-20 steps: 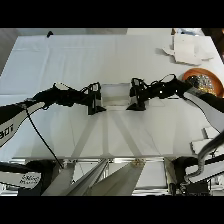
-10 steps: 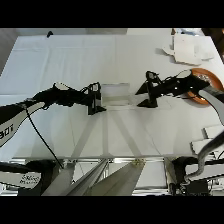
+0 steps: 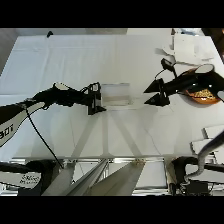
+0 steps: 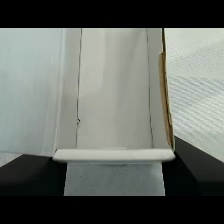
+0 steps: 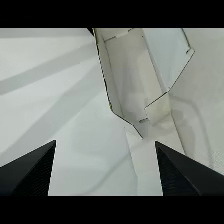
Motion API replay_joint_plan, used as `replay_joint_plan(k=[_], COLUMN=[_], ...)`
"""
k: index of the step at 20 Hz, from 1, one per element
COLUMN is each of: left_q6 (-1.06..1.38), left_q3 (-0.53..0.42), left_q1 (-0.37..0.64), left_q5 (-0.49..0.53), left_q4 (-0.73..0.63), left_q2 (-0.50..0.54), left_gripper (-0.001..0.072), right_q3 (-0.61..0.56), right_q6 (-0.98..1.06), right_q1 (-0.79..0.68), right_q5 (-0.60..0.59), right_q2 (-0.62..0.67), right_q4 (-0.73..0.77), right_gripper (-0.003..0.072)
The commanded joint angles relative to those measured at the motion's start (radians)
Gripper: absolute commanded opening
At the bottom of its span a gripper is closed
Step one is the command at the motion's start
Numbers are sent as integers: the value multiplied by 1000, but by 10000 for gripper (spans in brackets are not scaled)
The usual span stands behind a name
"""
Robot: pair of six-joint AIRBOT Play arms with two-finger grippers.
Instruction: Fold the box and place the chain.
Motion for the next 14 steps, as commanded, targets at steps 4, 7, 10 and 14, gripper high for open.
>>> replay_joint_plan(k=[4,7,10,14], left_q6=[0,0,0,0], left_q3=[0,0,0,0], left_q1=[0,0,0,0], left_q5=[0,0,0,0], left_q4=[0,0,0,0], left_q2=[0,0,0,0], left_gripper=[156,156,156,156], right_q3=[1,1,1,1], right_q6=[120,205,204,204], right_q1=[-2,-2,-2,-2], right_q5=[-19,116,283,392], right_q2=[290,349,370,372], right_q4=[1,5,68,195], right_gripper=[691,691,691,690])
